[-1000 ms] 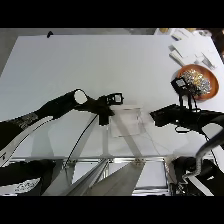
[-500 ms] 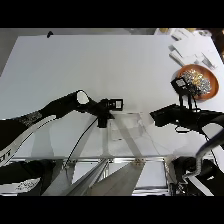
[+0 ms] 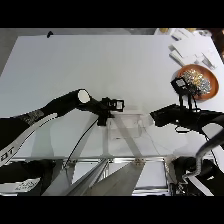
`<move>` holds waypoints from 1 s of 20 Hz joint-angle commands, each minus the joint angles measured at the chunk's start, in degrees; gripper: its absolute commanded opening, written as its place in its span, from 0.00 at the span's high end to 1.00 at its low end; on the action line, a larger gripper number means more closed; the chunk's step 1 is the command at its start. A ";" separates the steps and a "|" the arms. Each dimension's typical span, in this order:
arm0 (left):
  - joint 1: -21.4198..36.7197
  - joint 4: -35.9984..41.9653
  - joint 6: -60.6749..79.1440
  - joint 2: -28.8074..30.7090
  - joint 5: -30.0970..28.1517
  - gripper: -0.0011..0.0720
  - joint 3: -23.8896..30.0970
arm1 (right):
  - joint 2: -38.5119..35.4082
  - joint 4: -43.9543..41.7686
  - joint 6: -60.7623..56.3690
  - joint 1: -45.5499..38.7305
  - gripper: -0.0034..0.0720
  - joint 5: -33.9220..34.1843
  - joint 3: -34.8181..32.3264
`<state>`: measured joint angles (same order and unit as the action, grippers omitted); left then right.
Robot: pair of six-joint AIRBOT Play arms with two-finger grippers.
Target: Fold the box and place the chain.
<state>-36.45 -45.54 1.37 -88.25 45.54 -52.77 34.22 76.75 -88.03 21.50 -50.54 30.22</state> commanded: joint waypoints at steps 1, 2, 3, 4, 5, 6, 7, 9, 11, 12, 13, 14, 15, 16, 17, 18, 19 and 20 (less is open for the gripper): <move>0.04 -0.17 0.13 -0.85 -1.46 0.98 -0.11 | -0.02 0.00 0.02 0.04 0.32 -0.02 -0.02; 0.04 -0.15 0.11 -0.85 -1.97 0.97 -0.13 | -0.02 0.00 0.02 0.04 0.32 -0.02 -0.02; 0.04 -0.15 0.11 -0.85 -2.54 0.97 -0.11 | -0.02 0.00 0.02 0.04 0.32 -0.02 -0.02; 0.02 -0.15 0.11 -0.85 -2.99 0.97 -0.11 | -0.02 0.00 0.02 0.04 0.32 0.00 -0.02; 0.02 -0.15 0.11 -0.85 -3.32 0.97 -0.11 | -0.02 0.02 0.02 0.04 0.32 0.00 -0.02; 0.04 -0.15 0.11 -0.85 -3.50 0.97 -0.11 | -0.02 0.02 0.02 0.04 0.32 0.00 -0.02; 0.04 -0.15 0.11 -0.85 -3.58 0.97 -0.11 | -0.02 0.02 0.02 0.04 0.32 0.00 -0.02; 0.04 -0.15 0.11 -0.87 -3.63 0.97 -0.11 | -0.02 0.02 0.02 0.04 0.32 0.00 -0.02; 0.04 -0.15 0.13 -0.90 -3.61 0.98 -0.11 | -0.02 0.02 0.04 0.04 0.32 0.00 -0.02; 0.02 -0.15 0.13 -0.90 -3.50 0.98 -0.11 | -0.02 0.02 0.04 0.04 0.32 0.00 -0.02; -0.09 -0.15 0.13 -0.90 -3.34 0.98 -0.13 | -0.02 0.02 0.04 0.04 0.32 0.00 -0.02; -0.11 -0.13 0.13 -0.90 -3.30 0.98 -0.11 | -0.02 0.02 0.04 0.04 0.32 0.00 -0.02; -0.11 0.07 0.13 -0.90 -3.30 0.98 -0.11 | -0.02 0.02 0.04 0.04 0.32 0.00 -0.02; -0.11 0.07 0.15 -0.90 -3.30 0.98 -0.13 | -0.02 0.02 0.04 0.04 0.32 0.00 -0.02; -0.11 0.09 0.13 -0.90 -3.28 0.98 -0.13 | -0.02 0.02 0.04 0.04 0.32 0.00 -0.02; -0.11 0.09 0.15 -0.90 -3.30 0.98 -0.11 | -0.02 0.02 0.04 0.04 0.32 0.00 -0.02; -0.11 0.28 0.37 -0.90 -3.28 0.98 -0.11 | -0.02 0.02 0.02 0.04 0.32 0.00 -0.02; -0.09 1.68 1.77 -0.90 -2.99 0.98 -0.13 | -0.02 0.02 0.02 0.04 0.32 0.00 -0.02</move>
